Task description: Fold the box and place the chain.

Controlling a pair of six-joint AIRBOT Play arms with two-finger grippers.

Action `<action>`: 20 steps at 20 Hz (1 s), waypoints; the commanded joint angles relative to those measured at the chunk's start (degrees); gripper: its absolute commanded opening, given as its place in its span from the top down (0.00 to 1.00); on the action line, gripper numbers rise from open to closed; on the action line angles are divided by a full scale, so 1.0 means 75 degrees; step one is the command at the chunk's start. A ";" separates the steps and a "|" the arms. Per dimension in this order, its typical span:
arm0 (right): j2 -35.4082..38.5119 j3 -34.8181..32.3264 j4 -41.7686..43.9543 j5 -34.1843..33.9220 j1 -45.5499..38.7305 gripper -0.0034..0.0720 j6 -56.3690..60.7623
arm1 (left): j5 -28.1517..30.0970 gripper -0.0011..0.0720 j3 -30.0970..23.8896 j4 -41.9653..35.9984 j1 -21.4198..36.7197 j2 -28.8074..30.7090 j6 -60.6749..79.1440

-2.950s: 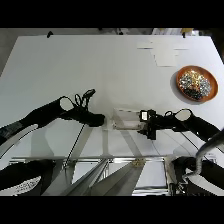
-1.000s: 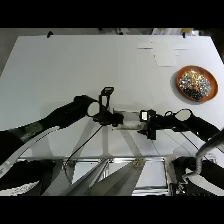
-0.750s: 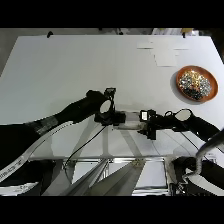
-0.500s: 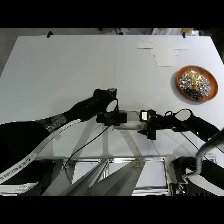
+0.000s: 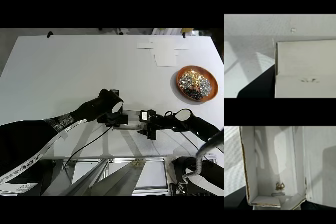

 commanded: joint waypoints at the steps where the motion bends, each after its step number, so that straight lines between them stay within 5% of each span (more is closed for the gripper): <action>1: 0.0006 0.0000 0.0000 0.0006 0.0003 0.38 0.0000 | -0.0099 0.94 0.0017 0.0070 -0.0055 -0.0047 -0.0032; 5: 0.0006 0.0003 0.0000 0.0006 0.0003 0.38 0.0000 | -0.0096 0.98 0.0017 0.0181 -0.0058 -0.0050 -0.0035; 8: 0.0006 0.0000 0.0000 0.0006 0.0003 0.38 0.0000 | -0.0076 0.84 0.0017 0.0323 -0.0085 -0.0052 -0.0035; 12: 0.0006 0.0003 0.0000 0.0003 0.0003 0.38 0.0000 | -0.0073 0.84 0.0017 0.0388 -0.0114 -0.0125 -0.0035; 14: 0.0006 0.0003 0.0000 0.0003 0.0003 0.38 0.0000 | -0.0076 0.99 0.0017 0.0388 -0.0114 -0.0128 -0.0029; 17: 0.0006 0.0003 0.0000 0.0003 0.0003 0.38 0.0000 | -0.0064 0.98 0.0017 0.0391 -0.0114 -0.0128 -0.0032; 20: 0.0006 0.0003 0.0000 0.0006 0.0003 0.38 0.0000 | -0.0055 0.86 0.0017 0.0385 -0.0105 -0.0117 0.0006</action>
